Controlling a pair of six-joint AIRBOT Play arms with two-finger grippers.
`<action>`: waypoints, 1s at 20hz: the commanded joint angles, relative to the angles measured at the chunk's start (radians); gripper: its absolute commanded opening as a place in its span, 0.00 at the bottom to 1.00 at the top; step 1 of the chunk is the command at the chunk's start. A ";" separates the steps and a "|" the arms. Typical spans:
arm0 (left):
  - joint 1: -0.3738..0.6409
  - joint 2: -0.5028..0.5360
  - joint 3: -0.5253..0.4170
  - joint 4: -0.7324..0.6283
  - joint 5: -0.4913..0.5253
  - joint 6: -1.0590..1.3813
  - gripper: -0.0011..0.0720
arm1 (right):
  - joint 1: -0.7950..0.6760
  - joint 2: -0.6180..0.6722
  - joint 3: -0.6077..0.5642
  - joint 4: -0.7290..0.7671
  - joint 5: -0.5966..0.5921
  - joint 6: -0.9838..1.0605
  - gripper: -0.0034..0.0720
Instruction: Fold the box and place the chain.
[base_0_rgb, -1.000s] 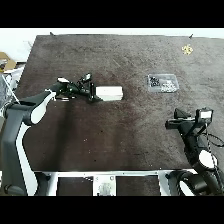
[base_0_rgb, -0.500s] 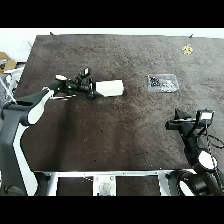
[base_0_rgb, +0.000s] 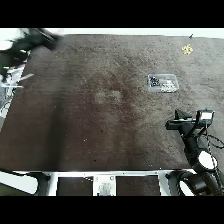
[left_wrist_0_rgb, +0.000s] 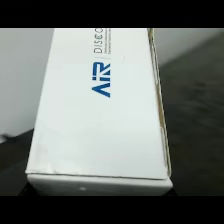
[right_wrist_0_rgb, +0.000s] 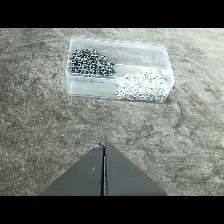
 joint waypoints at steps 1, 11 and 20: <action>0.166 0.041 0.000 0.007 0.246 -0.195 0.03 | 0.001 0.001 0.000 0.000 0.000 0.000 0.05; 0.293 -0.255 -0.001 0.743 -0.092 -0.942 0.03 | 0.001 0.001 0.000 0.000 0.000 0.000 0.05; 0.292 -0.340 0.000 0.735 -0.089 -0.821 0.03 | 0.001 0.001 0.000 0.000 0.000 0.000 0.05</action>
